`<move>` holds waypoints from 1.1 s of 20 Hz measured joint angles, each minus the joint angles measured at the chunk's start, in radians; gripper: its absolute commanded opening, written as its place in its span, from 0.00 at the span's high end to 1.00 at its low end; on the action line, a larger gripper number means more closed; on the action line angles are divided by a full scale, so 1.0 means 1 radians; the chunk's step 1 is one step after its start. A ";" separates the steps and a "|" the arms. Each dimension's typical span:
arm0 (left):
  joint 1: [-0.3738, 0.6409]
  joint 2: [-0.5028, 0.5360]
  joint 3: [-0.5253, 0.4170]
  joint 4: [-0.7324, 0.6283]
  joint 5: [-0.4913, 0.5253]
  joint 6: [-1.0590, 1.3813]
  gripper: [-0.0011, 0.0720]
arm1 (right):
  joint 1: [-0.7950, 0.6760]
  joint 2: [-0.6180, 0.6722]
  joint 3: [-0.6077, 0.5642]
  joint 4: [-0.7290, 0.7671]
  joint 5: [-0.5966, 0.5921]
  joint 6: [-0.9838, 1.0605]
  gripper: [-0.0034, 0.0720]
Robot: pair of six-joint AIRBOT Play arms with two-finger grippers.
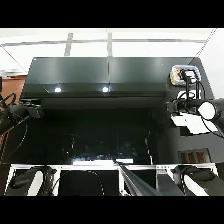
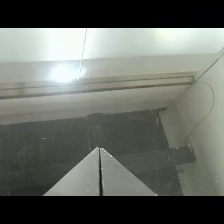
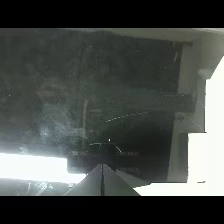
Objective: Fold the box and place the chain.
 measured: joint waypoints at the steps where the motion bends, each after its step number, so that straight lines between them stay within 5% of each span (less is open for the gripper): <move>1: 0.000 0.000 0.000 0.000 0.000 0.000 0.95 | 0.000 0.000 0.000 0.000 0.000 0.000 0.94; 15: 0.000 0.000 0.000 0.000 0.000 0.000 0.95 | 0.000 0.000 0.000 0.000 -0.002 -0.002 0.94; 19: -0.001 0.000 0.000 -0.021 0.027 0.000 0.95 | 0.000 0.000 0.000 0.044 -0.113 -0.013 0.94; 20: -0.001 -0.002 -0.003 -0.035 0.046 0.000 0.92 | 0.002 -0.002 0.000 0.093 -0.147 -0.010 0.76; 21: -0.001 -0.008 -0.007 -0.051 0.076 0.000 0.56 | 0.005 -0.006 0.000 0.143 -0.185 -0.009 0.06; 22: -0.001 -0.018 -0.012 -0.068 0.107 -0.001 0.02 | 0.008 -0.014 0.000 0.182 -0.227 -0.009 0.00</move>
